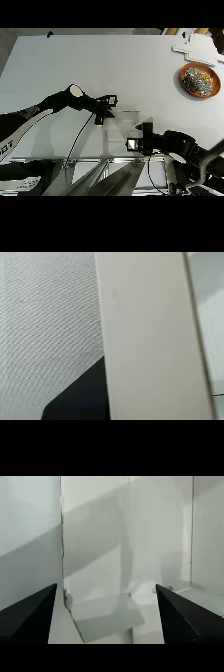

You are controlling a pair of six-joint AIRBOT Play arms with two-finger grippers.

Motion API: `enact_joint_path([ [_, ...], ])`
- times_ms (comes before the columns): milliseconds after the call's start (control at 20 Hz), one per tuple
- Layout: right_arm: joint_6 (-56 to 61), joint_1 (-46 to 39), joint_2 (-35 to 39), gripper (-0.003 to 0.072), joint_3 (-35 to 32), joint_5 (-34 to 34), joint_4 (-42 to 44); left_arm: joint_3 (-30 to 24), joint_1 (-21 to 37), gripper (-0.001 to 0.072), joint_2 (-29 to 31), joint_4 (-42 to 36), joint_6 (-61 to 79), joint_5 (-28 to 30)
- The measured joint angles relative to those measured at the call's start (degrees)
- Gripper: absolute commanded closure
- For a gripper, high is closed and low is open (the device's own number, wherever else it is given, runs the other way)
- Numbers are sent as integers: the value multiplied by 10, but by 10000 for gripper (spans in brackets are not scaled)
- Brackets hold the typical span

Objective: Fold the box and place the chain.

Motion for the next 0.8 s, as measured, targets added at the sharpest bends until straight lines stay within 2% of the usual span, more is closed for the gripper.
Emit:
enact_joint_path([
  [400,3,-26,-11,-8,6,-26,-10,0,0,700,0,0,0,0],
  [800,1,-97,-10,-8,50,22,20,0,0,700,0,0,0,0],
])
